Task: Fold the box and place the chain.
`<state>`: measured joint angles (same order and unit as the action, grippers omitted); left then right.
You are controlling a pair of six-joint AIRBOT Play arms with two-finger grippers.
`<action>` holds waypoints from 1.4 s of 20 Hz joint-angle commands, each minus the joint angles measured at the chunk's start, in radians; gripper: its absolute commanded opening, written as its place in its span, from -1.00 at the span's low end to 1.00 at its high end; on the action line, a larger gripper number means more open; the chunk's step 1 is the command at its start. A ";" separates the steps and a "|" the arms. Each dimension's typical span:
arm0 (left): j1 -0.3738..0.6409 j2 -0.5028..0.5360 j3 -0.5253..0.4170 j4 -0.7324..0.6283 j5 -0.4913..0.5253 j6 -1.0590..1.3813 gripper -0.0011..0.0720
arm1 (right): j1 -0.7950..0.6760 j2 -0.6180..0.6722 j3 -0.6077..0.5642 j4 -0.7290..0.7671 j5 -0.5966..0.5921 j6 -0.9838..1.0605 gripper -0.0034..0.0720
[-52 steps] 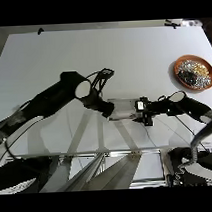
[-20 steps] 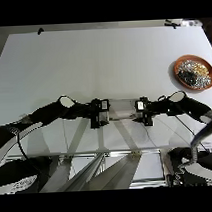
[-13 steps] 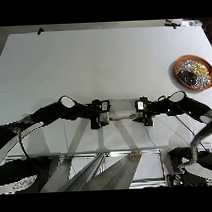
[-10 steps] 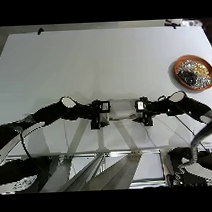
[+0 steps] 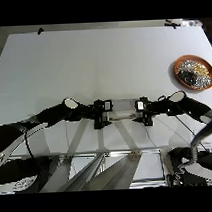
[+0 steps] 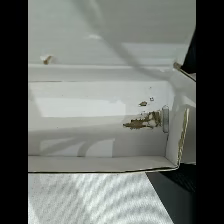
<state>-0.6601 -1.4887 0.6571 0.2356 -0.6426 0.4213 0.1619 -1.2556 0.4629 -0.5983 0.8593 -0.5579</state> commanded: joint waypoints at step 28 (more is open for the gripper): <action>-0.004 -0.005 0.000 -0.018 0.006 0.008 -0.50 | 0.000 0.001 0.000 0.020 -0.010 0.004 0.14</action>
<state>-0.6636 -1.4929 0.6571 0.2173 -0.6365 0.4297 0.1616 -1.2552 0.4629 -0.5957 0.8585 -0.5587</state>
